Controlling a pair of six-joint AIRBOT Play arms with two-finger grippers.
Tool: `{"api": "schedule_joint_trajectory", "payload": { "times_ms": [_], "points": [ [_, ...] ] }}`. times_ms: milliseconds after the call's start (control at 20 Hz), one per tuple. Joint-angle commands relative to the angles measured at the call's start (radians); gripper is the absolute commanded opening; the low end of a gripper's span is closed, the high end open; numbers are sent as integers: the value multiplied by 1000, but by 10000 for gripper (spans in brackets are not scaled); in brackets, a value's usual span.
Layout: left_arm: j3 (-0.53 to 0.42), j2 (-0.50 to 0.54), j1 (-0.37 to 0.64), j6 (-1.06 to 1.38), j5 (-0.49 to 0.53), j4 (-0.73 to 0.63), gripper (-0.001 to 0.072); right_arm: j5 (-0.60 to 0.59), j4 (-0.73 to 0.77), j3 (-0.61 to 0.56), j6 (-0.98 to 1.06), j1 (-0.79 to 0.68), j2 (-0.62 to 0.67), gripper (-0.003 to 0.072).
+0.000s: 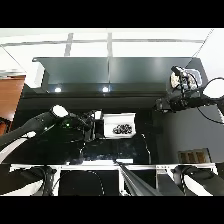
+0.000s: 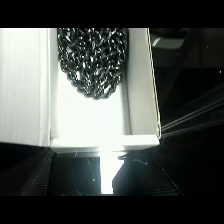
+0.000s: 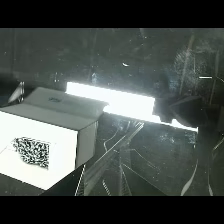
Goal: Fold the box and place the chain.
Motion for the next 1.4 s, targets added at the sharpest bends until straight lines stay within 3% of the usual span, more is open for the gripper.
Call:
{"api": "schedule_joint_trajectory", "payload": {
  "times_ms": [0, 200, 300, 400, 450, 500, 550, 700, 800, 1000, 1150, 1350],
  "points": [
    [2, 0, -18, -1, 15, -68, 707, -2, 0, 0, 0, 0, 1, 281],
    [2, 0, -19, -1, 62, -67, 706, -3, 0, 0, 0, 0, 1, 281],
    [2, 0, -19, 43, 60, -66, 564, -16, 2, -2, 1, 2, 1, 281],
    [3, 0, -19, 103, 57, -63, 469, -51, 1, -10, 0, 29, -1, 282],
    [3, 0, -19, 103, 56, -63, 456, -88, 4, -18, 1, 51, -4, 326],
    [3, 0, -19, 103, 50, -63, 456, -121, 6, -19, 1, 83, -16, 661],
    [2, 0, -19, 103, 49, -63, 456, -158, 17, -19, 0, 111, -35, 720],
    [2, 0, -19, 103, 50, -63, 456, -278, 120, -19, -69, 168, -128, 720],
    [2, 0, -19, 101, 38, -63, 456, -296, 233, -19, -227, 207, -192, 720],
    [2, 0, -19, 101, 32, -63, 456, -93, 245, 0, -721, 251, -207, 720],
    [2, 0, -19, 101, 32, -63, 456, 36, 235, 52, -827, 247, -206, 720],
    [2, 0, -19, 100, 33, -63, 456, 37, 331, 55, -952, 259, -204, 720]
  ]
}}
